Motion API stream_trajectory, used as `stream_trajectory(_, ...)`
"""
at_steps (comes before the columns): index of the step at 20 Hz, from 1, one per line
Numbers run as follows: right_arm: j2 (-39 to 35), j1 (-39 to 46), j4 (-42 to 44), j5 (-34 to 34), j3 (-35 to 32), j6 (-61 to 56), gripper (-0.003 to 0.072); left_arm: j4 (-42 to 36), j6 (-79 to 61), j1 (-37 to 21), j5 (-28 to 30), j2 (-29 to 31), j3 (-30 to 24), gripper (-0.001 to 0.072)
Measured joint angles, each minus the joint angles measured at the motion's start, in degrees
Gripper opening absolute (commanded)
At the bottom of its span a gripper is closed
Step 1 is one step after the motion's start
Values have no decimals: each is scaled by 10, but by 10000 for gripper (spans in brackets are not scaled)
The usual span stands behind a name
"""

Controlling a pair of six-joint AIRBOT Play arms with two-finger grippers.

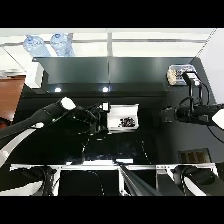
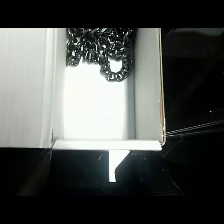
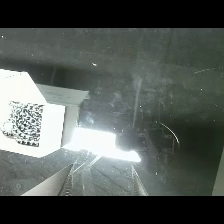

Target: Fold the box and place the chain.

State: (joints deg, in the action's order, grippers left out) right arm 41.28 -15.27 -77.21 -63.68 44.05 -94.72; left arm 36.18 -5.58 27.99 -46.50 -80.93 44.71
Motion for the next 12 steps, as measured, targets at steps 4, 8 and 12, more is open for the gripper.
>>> stream_trajectory(4, 0, 0, 0, 1, 0, 0, 427, -18, 2, 0, 9, 0, 0, 714)
stream_trajectory(8, 2, 0, 0, 13, -2, 0, 427, -48, 0, 0, 12, -6, 0, 692)
stream_trajectory(12, 11, -1, 12, 63, -20, 0, 428, -61, -3, 0, 14, -14, 0, 687)
